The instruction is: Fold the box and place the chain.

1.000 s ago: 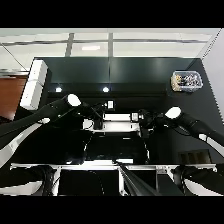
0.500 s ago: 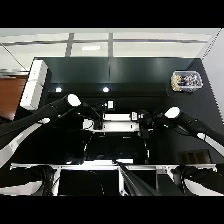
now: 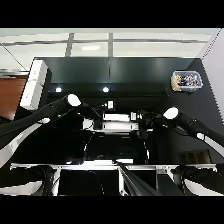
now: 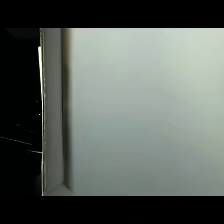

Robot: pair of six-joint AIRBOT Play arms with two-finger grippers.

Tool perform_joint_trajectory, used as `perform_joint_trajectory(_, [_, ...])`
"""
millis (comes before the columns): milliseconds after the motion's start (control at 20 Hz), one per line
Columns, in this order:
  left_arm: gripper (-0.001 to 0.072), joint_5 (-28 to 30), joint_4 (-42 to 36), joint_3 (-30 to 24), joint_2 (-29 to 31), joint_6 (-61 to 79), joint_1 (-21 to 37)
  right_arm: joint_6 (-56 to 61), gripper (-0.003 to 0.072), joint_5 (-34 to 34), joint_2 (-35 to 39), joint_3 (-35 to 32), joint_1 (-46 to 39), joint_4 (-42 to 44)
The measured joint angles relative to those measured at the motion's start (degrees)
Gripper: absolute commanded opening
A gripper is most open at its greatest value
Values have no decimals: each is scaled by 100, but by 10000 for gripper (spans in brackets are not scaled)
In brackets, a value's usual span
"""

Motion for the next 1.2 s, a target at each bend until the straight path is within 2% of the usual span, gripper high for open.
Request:
perform_joint_trajectory(50, [444, 26, 83, 0, -2, -9, 0, 0, 462, -13, 0, 2, 4, -4])
perform_joint_trajectory(100, [632, -13, 61, 13, 24, -17, 7, 2, 462, -17, 0, 0, 4, -9])
perform_joint_trajectory(150, [706, 22, 17, 33, 83, -20, 24, 2, 462, -17, 0, 0, 4, -15])
perform_joint_trajectory(300, [704, -37, 138, 66, 437, -286, 151, 9, 460, -24, 0, 0, 4, -20])
perform_joint_trajectory(350, [695, -98, 332, 68, 636, -483, 225, 15, 412, -24, 0, 0, 4, -22])
perform_joint_trajectory(400, [661, -210, 476, 72, 846, -730, 302, 17, 407, -26, 0, 0, 4, -24])
perform_joint_trajectory(450, [579, -365, 651, 79, 1078, -1045, 389, 17, 407, -26, 0, 0, 4, -24])
perform_joint_trajectory(500, [398, -603, 809, 79, 1285, -1405, 479, 17, 407, -28, 0, 0, 4, -26])
perform_joint_trajectory(550, [174, -951, 949, 79, 1482, -1825, 573, 17, 407, -28, 0, 0, 4, -26])
perform_joint_trajectory(600, [27, -1294, 1038, 79, 1620, -2269, 649, 20, 407, -28, 0, 0, 4, -28])
perform_joint_trajectory(650, [27, -1661, 1110, 66, 1703, -2632, 699, 20, 406, -31, 0, 0, 4, -28])
perform_joint_trajectory(700, [27, -2076, 1106, 20, 1755, -2955, 715, 20, 283, -31, 0, 0, 4, -28])
perform_joint_trajectory(750, [27, -2455, 1054, -74, 1784, -3180, 699, 17, 69, -31, 0, 2, 4, -28])
perform_joint_trajectory(800, [27, -2638, 909, -219, 1799, -3370, 640, 17, 8, -28, 0, 2, 4, -31])
perform_joint_trajectory(950, [27, -2435, 190, -695, 1821, -3510, 369, 17, 8, -26, 0, 2, 4, -39])
perform_joint_trajectory(1050, [29, -1644, -498, -916, 1829, -3338, 232, 17, 8, -24, 0, 2, 4, -42])
perform_joint_trajectory(1200, [29, -138, -1729, -1073, 1808, -2673, 131, 17, 8, -22, 0, 2, 4, -44])
